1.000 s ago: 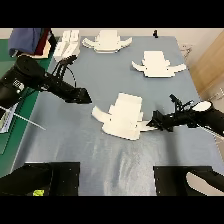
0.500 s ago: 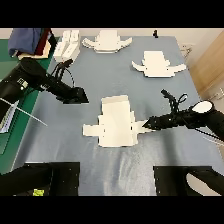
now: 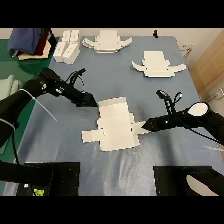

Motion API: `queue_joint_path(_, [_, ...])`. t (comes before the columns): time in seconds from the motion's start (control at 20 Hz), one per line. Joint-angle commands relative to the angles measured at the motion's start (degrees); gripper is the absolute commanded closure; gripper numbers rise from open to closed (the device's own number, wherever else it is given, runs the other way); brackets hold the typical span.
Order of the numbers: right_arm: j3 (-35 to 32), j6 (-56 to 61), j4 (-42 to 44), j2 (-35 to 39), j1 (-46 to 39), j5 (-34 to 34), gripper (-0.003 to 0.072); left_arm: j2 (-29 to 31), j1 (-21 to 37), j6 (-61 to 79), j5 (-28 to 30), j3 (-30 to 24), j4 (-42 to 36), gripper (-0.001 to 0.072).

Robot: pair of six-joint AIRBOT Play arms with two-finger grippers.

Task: Fold the box.

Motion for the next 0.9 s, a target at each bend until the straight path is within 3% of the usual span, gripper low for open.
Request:
queue_joint_path(0.0, [0.02,0.9,-0.24,0.07,0.48,-0.46,0.0687,-5.55,-0.26,8.02,0.17,-0.04,-7.43,0.0179])
queue_joint_path(0.4, [0.02,1.55,-0.24,0.07,0.48,-0.44,0.0687,-8.11,-7.43,17.73,0.63,0.33,-8.81,0.0182])
queue_joint_path(0.45, [0.02,1.9,-0.24,0.07,0.48,-0.44,0.0688,-8.11,-8.13,18.73,0.52,0.39,-8.85,0.0211])
queue_joint_path(0.5, [0.02,1.99,-0.24,0.07,0.48,-0.44,0.0687,-8.11,-8.59,19.87,0.44,0.44,-8.87,0.0362])
queue_joint_path(0.65, [0.02,1.97,-0.26,0.07,0.48,-0.42,0.0687,-8.11,-8.72,22.12,0.17,0.44,-8.92,0.0693])
queue_joint_path(0.8, [0.02,1.95,-0.39,0.07,0.48,-0.5,0.0673,-8.11,-8.74,23.93,-0.59,0.44,-8.92,0.0694])
queue_joint_path(0.85, [0.02,1.97,-0.68,0.07,0.46,-0.9,0.0561,-8.11,-8.76,24.41,-0.48,0.55,-8.9,0.0695])
